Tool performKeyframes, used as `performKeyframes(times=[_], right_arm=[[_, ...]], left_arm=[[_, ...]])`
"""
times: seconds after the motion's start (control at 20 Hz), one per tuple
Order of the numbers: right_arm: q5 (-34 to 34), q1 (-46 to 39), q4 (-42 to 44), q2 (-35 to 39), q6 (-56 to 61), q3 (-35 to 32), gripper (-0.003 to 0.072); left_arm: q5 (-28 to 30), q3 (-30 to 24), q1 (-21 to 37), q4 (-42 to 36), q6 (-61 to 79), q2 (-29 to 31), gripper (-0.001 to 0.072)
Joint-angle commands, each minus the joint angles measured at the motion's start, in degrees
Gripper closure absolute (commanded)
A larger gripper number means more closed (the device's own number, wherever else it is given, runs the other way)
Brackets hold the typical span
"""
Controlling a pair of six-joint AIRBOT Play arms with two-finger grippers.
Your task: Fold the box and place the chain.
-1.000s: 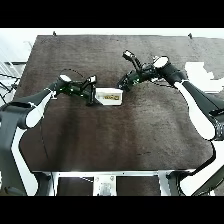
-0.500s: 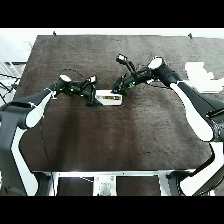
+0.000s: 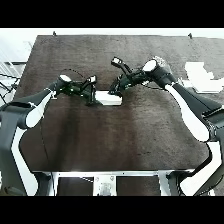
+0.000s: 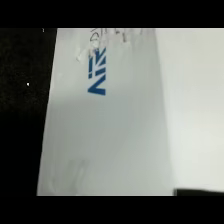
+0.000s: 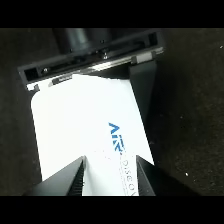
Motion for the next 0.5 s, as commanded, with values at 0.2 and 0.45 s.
performKeyframes(times=[0.2,0.45], right_arm=[[-0.2,0.3,-1.2,-0.3,-1.3,0.9,0.0254],[1.9,0.0,-1.3,2.6,-1.3,2.1,0.0254]], left_arm=[[0.0,0.0,0.0,0.0,0.0,0.0,0.0424],[0.0,0.0,0.0,0.0,0.0,0.0,0.0424]])
